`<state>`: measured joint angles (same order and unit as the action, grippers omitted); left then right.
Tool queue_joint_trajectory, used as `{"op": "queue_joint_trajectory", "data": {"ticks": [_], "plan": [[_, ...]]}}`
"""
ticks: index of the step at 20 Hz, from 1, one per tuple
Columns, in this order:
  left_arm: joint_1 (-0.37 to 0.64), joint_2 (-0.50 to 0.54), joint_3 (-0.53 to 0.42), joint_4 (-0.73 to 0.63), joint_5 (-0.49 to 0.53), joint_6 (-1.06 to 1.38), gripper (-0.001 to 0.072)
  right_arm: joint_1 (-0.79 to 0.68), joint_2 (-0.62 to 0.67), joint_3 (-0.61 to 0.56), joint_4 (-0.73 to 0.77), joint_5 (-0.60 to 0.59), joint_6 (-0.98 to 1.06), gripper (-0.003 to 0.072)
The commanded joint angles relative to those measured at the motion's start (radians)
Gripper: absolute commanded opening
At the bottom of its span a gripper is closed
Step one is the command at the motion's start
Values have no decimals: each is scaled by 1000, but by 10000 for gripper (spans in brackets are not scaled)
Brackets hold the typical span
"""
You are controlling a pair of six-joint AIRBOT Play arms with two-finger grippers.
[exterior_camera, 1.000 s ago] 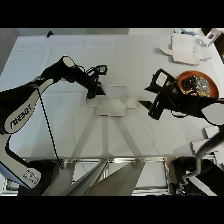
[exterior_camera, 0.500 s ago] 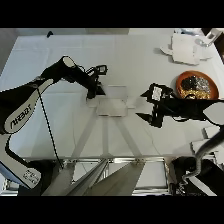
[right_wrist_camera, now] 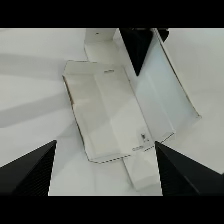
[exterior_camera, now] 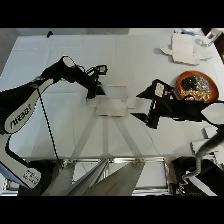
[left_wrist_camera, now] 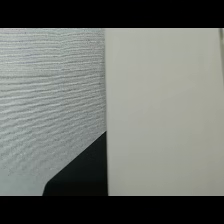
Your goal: Fold the box and place the chain.
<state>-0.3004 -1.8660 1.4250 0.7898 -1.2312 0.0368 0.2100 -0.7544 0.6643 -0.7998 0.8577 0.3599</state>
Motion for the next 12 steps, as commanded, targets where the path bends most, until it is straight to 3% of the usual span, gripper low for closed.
{"op": "queue_joint_trajectory", "data": {"ticks": [1, 8, 12], "plan": [[0, -1, 0, 0, 0, 0, 8, 1, -28, -43, -9, 56, 6, 696], [0, -1, 0, 0, 0, 0, 8, -7, -307, -50, -24, 45, -354, 696], [0, -1, 0, 0, 0, 0, 8, -77, -437, -50, 124, -13, -583, 696]]}}
